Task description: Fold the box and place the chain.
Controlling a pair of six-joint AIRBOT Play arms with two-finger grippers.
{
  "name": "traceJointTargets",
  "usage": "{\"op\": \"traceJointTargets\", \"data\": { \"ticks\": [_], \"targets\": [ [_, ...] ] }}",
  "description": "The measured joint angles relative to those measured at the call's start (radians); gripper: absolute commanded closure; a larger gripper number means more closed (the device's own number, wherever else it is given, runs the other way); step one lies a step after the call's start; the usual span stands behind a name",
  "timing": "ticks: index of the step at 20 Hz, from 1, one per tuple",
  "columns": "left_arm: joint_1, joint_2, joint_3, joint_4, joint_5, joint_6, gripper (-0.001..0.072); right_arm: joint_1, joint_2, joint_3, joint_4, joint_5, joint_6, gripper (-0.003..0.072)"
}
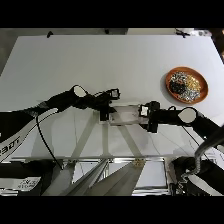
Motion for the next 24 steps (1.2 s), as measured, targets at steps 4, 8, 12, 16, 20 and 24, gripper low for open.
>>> {"op": "traceJointTargets", "data": {
  "ticks": [4,8,12,16,20,24],
  "targets": [
    [0.0,0.0,0.0,0.0,0.0,0.001,0.0698,0.0,0.002,0.011,0.003,-0.013,-0.004,0.0],
    [0.0,0.0,0.0,0.0,0.001,0.002,0.0698,-0.002,0.0,0.027,0.003,-0.022,-0.058,0.0],
    [0.0,0.0,0.0,0.0,0.001,0.002,0.0698,-0.012,-0.025,0.036,0.01,-0.021,-0.119,0.0],
    [0.0,0.0,0.0,0.0,0.001,0.002,0.0698,-0.051,-0.063,0.072,0.019,0.015,-0.153,0.0],
    [0.0,0.0,0.0,0.0,0.001,0.002,0.0698,-0.064,-0.108,0.108,0.023,0.051,-0.18,0.0],
    [0.0,0.0,0.0,0.0,0.0,0.002,0.0698,-0.065,-0.126,0.12,0.029,0.072,-0.19,0.0001]
  ]
}}
